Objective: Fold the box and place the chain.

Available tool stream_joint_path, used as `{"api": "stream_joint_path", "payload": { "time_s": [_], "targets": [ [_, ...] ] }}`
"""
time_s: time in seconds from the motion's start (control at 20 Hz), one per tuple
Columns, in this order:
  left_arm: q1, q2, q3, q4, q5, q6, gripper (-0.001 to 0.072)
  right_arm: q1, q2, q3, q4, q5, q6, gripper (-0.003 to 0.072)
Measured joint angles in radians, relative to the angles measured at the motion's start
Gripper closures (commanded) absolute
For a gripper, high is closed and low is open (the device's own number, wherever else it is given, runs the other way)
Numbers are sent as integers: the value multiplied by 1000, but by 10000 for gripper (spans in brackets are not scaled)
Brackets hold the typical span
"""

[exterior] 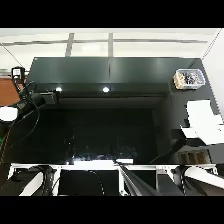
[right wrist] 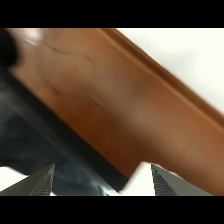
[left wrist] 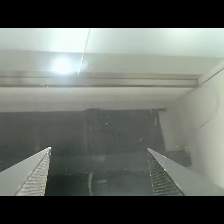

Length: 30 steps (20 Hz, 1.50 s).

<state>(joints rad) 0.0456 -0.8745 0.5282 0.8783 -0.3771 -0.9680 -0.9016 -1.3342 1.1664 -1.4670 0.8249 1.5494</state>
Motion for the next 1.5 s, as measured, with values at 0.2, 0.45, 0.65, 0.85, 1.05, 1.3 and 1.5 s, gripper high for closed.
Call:
{"api": "stream_joint_path", "payload": {
  "time_s": [0.2, 0.45, 0.65, 0.85, 1.05, 1.3, 1.5],
  "targets": [
    [-1, -7, 0, 7, -8, 0, 0, -154, -154, 135, 97, 164, -129, -17],
    [-1, -10, 0, 8, -41, 0, 1, -228, -346, 276, 233, 402, -360, -16],
    [-1, -10, 0, 3, -50, -1, 1, -243, -432, 317, 279, 519, -505, -16],
    [-3, -10, 1, -20, -49, -6, 2, -247, -457, 328, 320, 533, -586, -16],
    [-6, -10, 0, -31, -50, -7, 1, -247, -469, 347, 334, 528, -632, -15],
    [-7, -10, 1, -34, -52, -7, 1, -247, -476, 364, 338, 562, -691, 355],
    [-7, -10, 1, -33, -51, -7, 1, -247, -476, 366, 340, 617, -708, 663]
  ]
}}
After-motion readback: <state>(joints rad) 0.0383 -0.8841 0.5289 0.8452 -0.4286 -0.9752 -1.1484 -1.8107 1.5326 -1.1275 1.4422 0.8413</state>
